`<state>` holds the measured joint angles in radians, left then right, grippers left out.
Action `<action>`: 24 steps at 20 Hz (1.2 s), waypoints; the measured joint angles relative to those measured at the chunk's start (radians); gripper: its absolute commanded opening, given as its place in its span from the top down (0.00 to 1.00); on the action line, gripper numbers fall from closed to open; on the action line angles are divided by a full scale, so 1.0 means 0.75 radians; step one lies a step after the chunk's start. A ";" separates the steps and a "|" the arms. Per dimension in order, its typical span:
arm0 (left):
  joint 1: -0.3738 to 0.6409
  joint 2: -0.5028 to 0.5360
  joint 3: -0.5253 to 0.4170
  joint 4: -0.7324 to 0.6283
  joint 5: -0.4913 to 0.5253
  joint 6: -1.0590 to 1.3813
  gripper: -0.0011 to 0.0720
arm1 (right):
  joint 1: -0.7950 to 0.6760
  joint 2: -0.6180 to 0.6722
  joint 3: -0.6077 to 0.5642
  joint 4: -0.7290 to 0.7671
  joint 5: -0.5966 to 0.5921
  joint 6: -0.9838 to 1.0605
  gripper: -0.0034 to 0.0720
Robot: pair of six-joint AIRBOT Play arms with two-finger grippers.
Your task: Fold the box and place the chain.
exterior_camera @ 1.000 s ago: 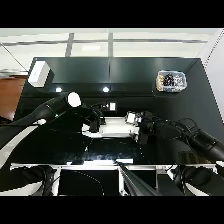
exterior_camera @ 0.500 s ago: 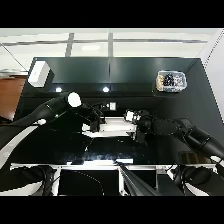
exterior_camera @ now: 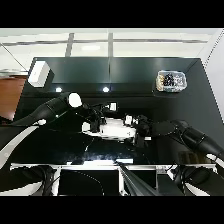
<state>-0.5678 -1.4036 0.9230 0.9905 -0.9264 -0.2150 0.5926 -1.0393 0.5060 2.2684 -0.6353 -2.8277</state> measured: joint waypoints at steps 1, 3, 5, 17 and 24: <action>0.000 0.000 0.000 0.000 0.000 -0.001 0.94 | 0.000 -0.013 -0.004 0.004 0.002 -0.012 0.03; 0.000 0.000 0.000 0.000 0.000 -0.002 0.94 | 0.002 -0.040 -0.008 0.007 0.020 -0.040 0.03; 0.000 0.000 0.000 0.000 0.000 -0.003 0.94 | 0.002 -0.059 -0.011 0.010 0.039 -0.058 0.03; 0.000 0.016 0.001 0.030 -0.072 -0.067 0.95 | 0.003 -0.102 -0.012 0.018 0.067 -0.116 0.03; 0.001 0.016 0.001 0.032 -0.045 -0.078 0.94 | 0.005 -0.122 -0.012 0.042 0.078 -0.157 0.03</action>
<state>-0.5674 -1.3914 0.9237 1.0142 -0.9600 -0.2733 0.5961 -1.1305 0.4973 2.2997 -0.5766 -2.9452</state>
